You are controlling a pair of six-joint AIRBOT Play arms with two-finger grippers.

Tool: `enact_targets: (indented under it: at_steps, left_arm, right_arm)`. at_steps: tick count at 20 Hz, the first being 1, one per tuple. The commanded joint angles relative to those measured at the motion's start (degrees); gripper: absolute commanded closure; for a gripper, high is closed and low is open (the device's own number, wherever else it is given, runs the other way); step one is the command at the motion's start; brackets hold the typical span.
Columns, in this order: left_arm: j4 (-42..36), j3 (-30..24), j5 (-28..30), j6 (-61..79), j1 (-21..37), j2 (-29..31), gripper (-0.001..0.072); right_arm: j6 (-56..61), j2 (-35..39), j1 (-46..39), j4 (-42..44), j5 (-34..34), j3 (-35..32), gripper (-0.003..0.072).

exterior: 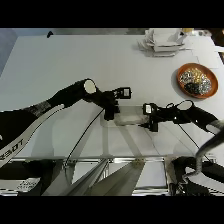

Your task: Fold the box and place the chain.

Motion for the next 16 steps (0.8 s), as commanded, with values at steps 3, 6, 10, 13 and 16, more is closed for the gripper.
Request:
enact_targets:
  at_steps: [3,6,10,13,16]
  left_arm:
    - [1.1,0.0,-4.9,-1.7,0.5,2.2,0.0329]
    - [7.1,0.0,-8.3,-6.2,0.6,5.0,0.0318]
    - [15.5,0.0,-12.8,-16.4,0.6,10.7,0.0386]
    - [15.2,0.0,-13.7,-18.7,0.4,14.8,0.0707]
    - [9.7,0.0,-13.8,-18.6,-1.5,15.8,0.0708]
  right_arm:
    - [0.2,0.0,0.0,0.2,0.0,0.0,0.0228]
    - [0.2,0.0,0.0,0.2,0.0,0.0,0.0228]
    - [0.2,0.0,0.0,0.2,0.0,0.0,0.0228]
    - [0.2,0.0,0.0,0.2,0.0,0.0,0.0228]
    - [0.2,0.0,0.0,0.2,0.0,0.0,0.0228]
